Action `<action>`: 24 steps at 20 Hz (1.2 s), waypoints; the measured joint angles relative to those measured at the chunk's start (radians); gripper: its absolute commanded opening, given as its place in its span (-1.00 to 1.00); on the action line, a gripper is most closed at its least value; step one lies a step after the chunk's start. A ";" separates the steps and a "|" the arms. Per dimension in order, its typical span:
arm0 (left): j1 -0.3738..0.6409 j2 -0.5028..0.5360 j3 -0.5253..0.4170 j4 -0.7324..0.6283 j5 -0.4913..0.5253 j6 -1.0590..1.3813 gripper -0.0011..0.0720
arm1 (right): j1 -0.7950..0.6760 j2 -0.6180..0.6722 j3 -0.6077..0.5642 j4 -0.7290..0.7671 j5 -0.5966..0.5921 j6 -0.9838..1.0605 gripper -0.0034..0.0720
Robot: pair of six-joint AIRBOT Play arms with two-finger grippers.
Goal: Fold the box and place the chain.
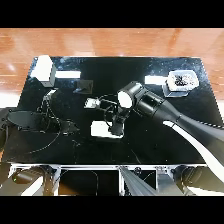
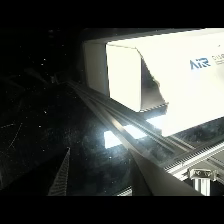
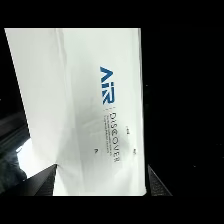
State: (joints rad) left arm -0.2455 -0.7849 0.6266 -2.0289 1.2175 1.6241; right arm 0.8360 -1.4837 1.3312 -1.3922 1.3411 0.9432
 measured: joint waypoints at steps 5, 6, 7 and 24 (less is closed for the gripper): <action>0.000 0.000 0.000 0.000 -0.006 0.000 0.31 | 0.032 0.002 0.000 -0.051 -0.026 0.014 1.00; 0.000 0.000 0.000 0.000 -0.007 0.000 0.31 | 0.038 0.002 0.000 -0.054 -0.030 0.015 1.00; 0.000 0.000 0.000 0.000 -0.011 0.000 0.31 | 0.043 0.002 0.000 -0.057 -0.031 0.018 1.00; 0.000 0.000 0.000 0.001 -0.025 0.000 0.31 | 0.063 -0.031 -0.005 -0.106 -0.064 0.029 1.00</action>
State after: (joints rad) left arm -0.2455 -0.7849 0.6262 -2.0281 1.1927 1.6241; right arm 0.8989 -1.5146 1.3266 -1.4986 1.2766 0.9726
